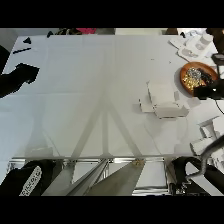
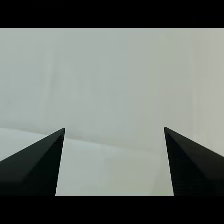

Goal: Fold the box and place the chain.

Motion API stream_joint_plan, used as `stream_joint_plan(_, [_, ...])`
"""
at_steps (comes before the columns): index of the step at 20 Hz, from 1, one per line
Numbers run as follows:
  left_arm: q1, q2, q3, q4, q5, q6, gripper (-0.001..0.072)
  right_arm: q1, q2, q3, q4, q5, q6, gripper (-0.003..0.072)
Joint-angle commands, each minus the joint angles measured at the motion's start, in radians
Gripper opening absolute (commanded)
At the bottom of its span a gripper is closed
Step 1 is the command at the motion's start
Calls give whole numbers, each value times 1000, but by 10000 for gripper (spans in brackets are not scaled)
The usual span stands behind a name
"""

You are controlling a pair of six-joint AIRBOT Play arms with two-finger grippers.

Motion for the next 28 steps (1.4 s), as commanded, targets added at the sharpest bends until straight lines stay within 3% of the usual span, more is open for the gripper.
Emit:
stream_joint_plan(1, [0, 1, 0, 0, 0, 0, 696, -161, -47, 1, 35, 11, -34, 322])
stream_joint_plan(5, [0, 1, 0, 0, 0, 0, 696, -276, -181, 29, 188, 11, -145, 330])
stream_joint_plan(9, [0, 1, 0, 0, 0, 0, 696, -296, -356, 155, 326, 64, -206, 330])
stream_joint_plan(12, [0, 1, 0, 0, 0, 0, 696, -293, -465, 250, 332, 147, -217, 331])
stream_joint_plan(22, [0, 1, 0, 0, 0, 0, 696, -293, -555, 274, 284, 173, -220, 331])
stream_joint_plan(28, [0, 1, 0, 0, 0, 0, 696, -293, -592, 274, 355, 195, -286, 328])
